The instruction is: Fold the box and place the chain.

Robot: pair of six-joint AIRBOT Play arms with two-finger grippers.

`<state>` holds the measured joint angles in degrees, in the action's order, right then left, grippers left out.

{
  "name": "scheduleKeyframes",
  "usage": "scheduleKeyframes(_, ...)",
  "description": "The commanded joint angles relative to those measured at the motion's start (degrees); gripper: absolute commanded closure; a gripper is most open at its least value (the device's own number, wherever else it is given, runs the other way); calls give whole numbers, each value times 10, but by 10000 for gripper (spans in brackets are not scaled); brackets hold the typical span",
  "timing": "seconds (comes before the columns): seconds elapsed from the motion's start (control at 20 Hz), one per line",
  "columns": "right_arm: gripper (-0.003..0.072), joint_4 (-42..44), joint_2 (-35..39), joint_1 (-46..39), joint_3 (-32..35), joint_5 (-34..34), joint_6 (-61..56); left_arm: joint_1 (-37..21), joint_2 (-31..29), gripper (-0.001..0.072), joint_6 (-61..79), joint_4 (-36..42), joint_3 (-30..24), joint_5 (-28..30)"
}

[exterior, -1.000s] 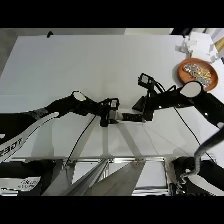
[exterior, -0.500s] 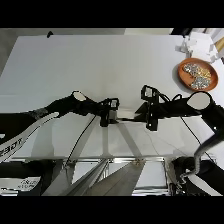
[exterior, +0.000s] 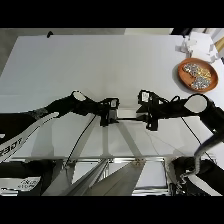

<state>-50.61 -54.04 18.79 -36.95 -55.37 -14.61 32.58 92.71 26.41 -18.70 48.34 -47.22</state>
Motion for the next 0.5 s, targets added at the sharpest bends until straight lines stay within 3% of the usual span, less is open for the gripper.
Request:
scheduleKeyframes(0.0,382,31,3,1,-9,-3,10,0,0,638,2,-2,0,-1)
scheduleKeyframes(0.15,382,41,3,0,-54,-64,10,0,0,638,2,-2,0,-1)
scheduleKeyframes(0.45,382,151,-16,-69,-155,-152,27,0,0,638,2,-2,0,-2)
